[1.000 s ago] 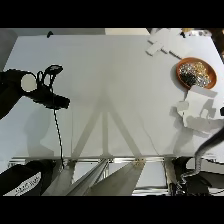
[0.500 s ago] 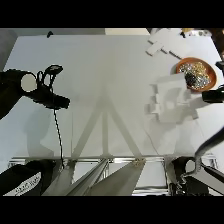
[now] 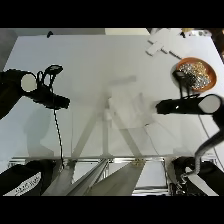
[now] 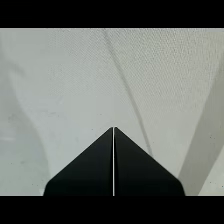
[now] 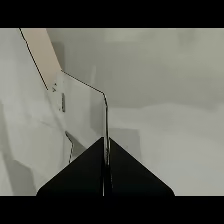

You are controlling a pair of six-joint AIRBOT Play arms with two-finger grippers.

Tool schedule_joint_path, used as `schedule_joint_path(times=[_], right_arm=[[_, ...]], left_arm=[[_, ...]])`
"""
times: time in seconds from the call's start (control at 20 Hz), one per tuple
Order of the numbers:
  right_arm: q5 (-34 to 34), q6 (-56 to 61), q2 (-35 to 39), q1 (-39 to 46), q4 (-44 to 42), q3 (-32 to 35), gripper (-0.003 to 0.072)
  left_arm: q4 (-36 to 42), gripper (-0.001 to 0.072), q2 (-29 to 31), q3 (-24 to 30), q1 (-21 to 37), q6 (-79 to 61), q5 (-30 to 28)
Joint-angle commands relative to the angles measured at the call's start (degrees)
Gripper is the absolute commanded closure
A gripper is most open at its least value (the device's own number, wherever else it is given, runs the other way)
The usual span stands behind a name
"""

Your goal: Fold the box and place the chain.

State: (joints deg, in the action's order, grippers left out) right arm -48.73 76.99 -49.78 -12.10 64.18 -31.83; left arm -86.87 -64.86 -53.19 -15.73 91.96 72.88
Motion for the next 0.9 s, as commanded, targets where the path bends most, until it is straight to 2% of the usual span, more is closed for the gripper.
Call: schedule_joint_path(times=[0.0,0.2,0.25,0.3,0.35,0.4,0.6,0.65,0.7,0.85], right_arm=[[10.56,10.36,1.25,-14.05,0.17,5.46,0.0669],[13.38,20.79,1.25,-20.98,6.75,5.49,0.0669],[13.27,20.79,1.25,-21.40,6.47,5.49,0.0669],[13.03,20.79,1.25,-21.53,6.45,5.49,0.0669],[12.68,20.76,1.25,-21.51,6.36,5.49,0.0668],[12.52,20.79,1.25,-21.51,6.36,5.49,0.0668],[12.20,20.74,1.25,-21.53,6.01,5.49,0.0668],[12.31,20.63,1.25,-21.51,6.19,5.49,0.0667],[12.31,20.65,1.25,-21.51,6.49,5.49,0.0667],[12.28,20.63,1.25,-21.51,6.54,5.49,0.0667]], left_arm=[[0.33,0.0700,0.02,0.02,-0.04,-0.02,-1.40],[1.29,0.0698,0.00,0.02,-0.04,-6.08,-6.27],[2.03,0.0670,-0.02,0.02,-0.04,-8.61,-6.45],[3.67,0.0502,-0.07,0.02,-0.04,-12.28,-6.54],[6.16,0.0216,-0.11,0.07,0.00,-16.65,-6.80],[10.14,0.0163,-0.26,0.11,0.04,-21.73,-6.95],[33.07,0.0142,-4.26,0.13,0.09,-41.88,-7.50],[36.17,0.0081,-6.49,0.13,0.09,-43.45,-7.50],[37.35,0.0063,-9.20,0.13,0.09,-44.30,-7.10],[38.58,0.0057,-17.25,0.13,0.11,-48.72,-2.89]])
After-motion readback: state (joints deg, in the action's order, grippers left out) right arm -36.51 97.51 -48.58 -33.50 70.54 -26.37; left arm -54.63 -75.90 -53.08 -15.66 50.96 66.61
